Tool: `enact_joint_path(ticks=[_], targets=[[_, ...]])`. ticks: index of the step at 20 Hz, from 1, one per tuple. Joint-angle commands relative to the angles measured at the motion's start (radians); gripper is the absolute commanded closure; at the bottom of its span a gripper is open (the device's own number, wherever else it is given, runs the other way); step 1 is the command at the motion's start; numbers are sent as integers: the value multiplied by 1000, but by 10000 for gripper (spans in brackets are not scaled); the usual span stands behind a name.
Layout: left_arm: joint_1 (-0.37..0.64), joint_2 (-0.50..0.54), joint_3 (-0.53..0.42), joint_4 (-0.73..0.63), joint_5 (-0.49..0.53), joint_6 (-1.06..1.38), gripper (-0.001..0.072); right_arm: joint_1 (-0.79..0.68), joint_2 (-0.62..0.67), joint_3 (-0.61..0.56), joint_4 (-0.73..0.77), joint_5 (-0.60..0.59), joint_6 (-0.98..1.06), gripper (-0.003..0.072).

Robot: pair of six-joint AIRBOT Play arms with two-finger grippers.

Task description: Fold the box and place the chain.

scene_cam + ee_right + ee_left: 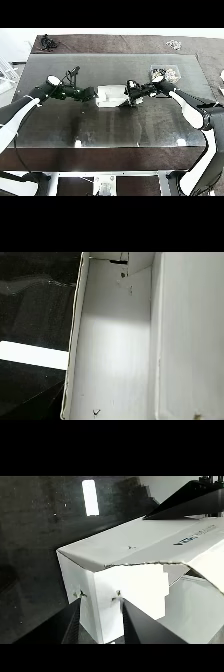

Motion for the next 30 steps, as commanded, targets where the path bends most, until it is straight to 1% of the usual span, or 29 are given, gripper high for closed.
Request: enact_joint_path(ticks=[1,4,8,12,17,22,23,24,25,30], targets=[[-4,1,1,23,10,-85,398,0,0,0,0,0,0,166],[-11,1,1,36,14,-122,398,0,0,0,0,0,0,166],[-32,0,4,60,47,-162,398,0,0,0,0,0,0,166],[-32,0,35,83,42,-185,397,0,0,0,0,0,0,166],[-32,0,35,142,9,-231,397,0,0,0,0,0,0,166],[-32,-3,35,151,10,-237,396,0,0,0,0,0,0,166],[-32,-3,35,151,10,-237,317,0,0,0,0,0,0,166],[-36,-3,35,151,13,-237,121,0,0,0,0,0,0,166],[-37,-3,35,152,14,-236,46,0,0,0,0,0,0,166],[-57,-5,35,152,46,-232,47,0,0,0,0,0,0,166]])
